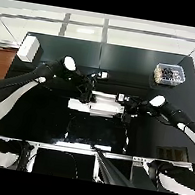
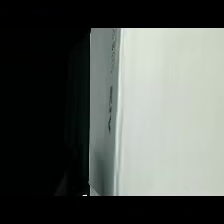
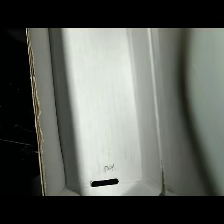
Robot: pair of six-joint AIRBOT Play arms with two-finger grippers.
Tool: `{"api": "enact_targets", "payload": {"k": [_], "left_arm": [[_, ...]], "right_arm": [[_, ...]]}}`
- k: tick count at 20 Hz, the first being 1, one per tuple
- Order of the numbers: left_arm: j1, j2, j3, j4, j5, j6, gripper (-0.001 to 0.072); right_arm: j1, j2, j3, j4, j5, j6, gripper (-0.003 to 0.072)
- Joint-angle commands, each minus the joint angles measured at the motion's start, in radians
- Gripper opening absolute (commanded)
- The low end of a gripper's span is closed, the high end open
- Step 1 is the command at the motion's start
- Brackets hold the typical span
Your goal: Fold the box and place the chain.
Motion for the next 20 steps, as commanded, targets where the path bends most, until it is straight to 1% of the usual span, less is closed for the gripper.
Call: {"api": "enact_targets", "payload": {"k": [1,2,4,6,7,9,10,11,12,13,14,15,16,17,19,20], "left_arm": [[0.013,0.005,0.013,0.005,-0.047,-0.023,0.0591],[0.026,0.013,0.023,0.023,-0.07,-0.085,0.0647],[0.063,0.043,0.042,0.136,-0.12,-0.257,0.0647],[0.119,0.097,0.042,0.264,-0.175,-0.405,0.0647],[0.151,0.119,0.042,0.293,-0.213,-0.473,0.0647],[0.225,0.154,0.032,0.266,-0.309,-0.652,0.0635],[0.255,0.164,0.014,0.219,-0.362,-0.718,0.0595],[0.278,0.172,-0.023,0.142,-0.413,-0.747,0.035],[0.287,0.175,-0.074,0.04,-0.463,-0.716,0.0022],[0.284,0.177,-0.134,-0.069,-0.5,-0.674,0.002],[0.264,0.179,-0.206,-0.196,-0.503,-0.617,0.0019],[0.238,0.18,-0.273,-0.309,-0.462,-0.574,0.0019],[0.204,0.18,-0.334,-0.425,-0.399,-0.52,0.0019],[0.173,0.18,-0.37,-0.516,-0.332,-0.463,0.0019],[0.126,0.18,-0.381,-0.633,-0.18,-0.36,0.0019],[0.117,0.18,-0.372,-0.679,-0.082,-0.331,0.0019]], "right_arm": [[0.001,-0.001,0.0,-0.001,0.003,0.0,0.0485],[0.001,-0.001,0.0,-0.001,0.003,0.0,0.0485],[0.001,-0.001,0.0,-0.001,0.003,0.0,0.0485],[0.001,-0.001,-0.001,-0.001,0.003,0.0,0.0485],[0.001,-0.001,0.0,-0.001,0.003,0.0,0.0485],[0.003,-0.001,-0.001,-0.002,0.003,0.0,0.0485],[0.003,-0.001,-0.001,-0.01,0.005,0.0,0.0485],[0.008,-0.001,-0.001,-0.013,0.005,0.0,0.0485],[0.012,-0.001,-0.001,-0.021,0.006,0.0,0.0484],[0.014,-0.001,-0.001,-0.027,0.006,0.0,0.0484],[0.016,-0.001,-0.001,-0.028,0.006,0.0,0.048],[0.015,-0.001,-0.001,-0.028,0.006,0.0,0.041],[0.016,-0.001,-0.001,-0.028,0.006,0.0,0.0402],[0.016,-0.001,-0.001,-0.028,0.006,0.0,0.0402],[0.016,-0.001,-0.001,-0.028,0.006,0.0,0.0403],[0.015,-0.002,-0.001,-0.028,0.006,0.0,0.0402]]}}
